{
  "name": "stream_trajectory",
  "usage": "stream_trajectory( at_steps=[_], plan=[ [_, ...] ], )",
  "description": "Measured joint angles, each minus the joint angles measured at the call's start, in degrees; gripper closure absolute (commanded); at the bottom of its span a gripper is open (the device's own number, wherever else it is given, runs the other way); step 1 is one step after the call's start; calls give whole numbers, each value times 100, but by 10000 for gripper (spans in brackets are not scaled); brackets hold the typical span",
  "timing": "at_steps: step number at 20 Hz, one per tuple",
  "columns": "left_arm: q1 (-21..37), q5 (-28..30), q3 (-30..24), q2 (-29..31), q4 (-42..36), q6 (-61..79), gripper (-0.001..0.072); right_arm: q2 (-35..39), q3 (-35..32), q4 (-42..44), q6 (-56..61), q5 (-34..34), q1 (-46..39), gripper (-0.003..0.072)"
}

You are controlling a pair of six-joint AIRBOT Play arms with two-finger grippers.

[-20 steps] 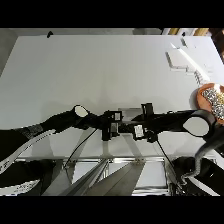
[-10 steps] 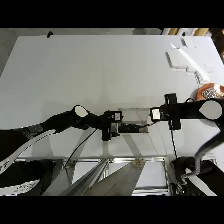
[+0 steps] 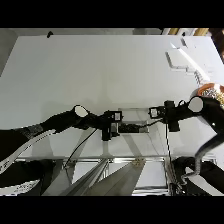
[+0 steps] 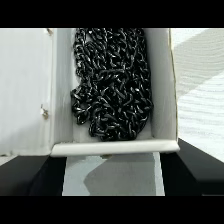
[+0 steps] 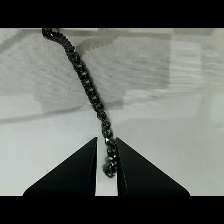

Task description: Fold the box and place the chain.

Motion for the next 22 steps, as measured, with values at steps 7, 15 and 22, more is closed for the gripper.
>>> stream_trajectory(
  at_steps=[7,15,22],
  plan=[
    [0,0,0,0,0,0,542,-433,-33,210,-426,-313,-15,551],
    [0,0,0,0,0,0,542,-636,-57,240,-562,-391,-15,609],
    [0,0,0,0,0,2,542,-431,-59,243,-553,-94,2,673]
  ],
)
